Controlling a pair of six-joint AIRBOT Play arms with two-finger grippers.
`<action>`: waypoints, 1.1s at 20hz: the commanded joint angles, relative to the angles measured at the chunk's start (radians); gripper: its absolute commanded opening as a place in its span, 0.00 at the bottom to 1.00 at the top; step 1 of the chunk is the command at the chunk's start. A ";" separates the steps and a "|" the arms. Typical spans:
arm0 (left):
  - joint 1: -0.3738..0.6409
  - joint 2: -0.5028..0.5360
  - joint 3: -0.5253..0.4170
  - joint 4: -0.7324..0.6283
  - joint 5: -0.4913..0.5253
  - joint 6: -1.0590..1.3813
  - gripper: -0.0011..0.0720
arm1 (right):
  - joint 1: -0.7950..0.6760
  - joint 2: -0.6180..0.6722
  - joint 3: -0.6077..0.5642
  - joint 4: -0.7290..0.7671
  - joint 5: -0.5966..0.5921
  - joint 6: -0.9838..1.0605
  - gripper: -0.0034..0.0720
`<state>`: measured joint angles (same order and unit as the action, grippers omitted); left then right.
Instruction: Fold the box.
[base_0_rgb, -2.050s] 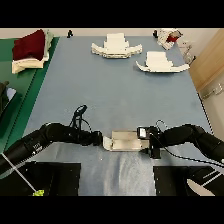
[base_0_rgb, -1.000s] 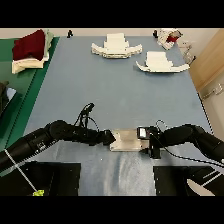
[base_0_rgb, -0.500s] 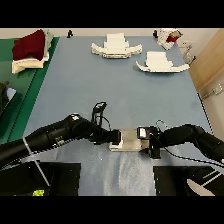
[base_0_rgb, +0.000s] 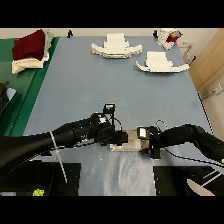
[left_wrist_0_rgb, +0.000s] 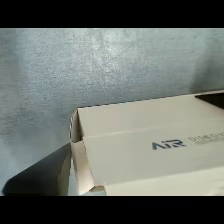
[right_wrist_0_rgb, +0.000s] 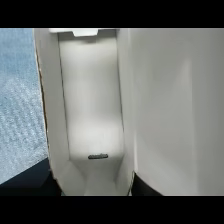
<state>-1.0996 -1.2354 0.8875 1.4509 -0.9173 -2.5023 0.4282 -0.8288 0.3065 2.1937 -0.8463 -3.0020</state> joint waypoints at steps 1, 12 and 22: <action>-0.017 -0.051 0.046 0.042 -0.046 -0.034 0.56 | 0.000 0.001 0.000 0.000 0.000 0.000 0.69; -0.048 -0.087 0.069 0.076 -0.089 -0.093 0.32 | 0.000 0.001 0.000 0.000 0.000 0.000 0.69; -0.048 -0.087 0.073 0.059 -0.141 -0.104 0.05 | 0.000 0.001 0.000 0.000 0.000 0.000 0.69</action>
<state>-1.1473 -1.3220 0.9592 1.5246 -1.0328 -2.6087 0.4282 -0.8288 0.3065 2.1941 -0.8494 -3.0016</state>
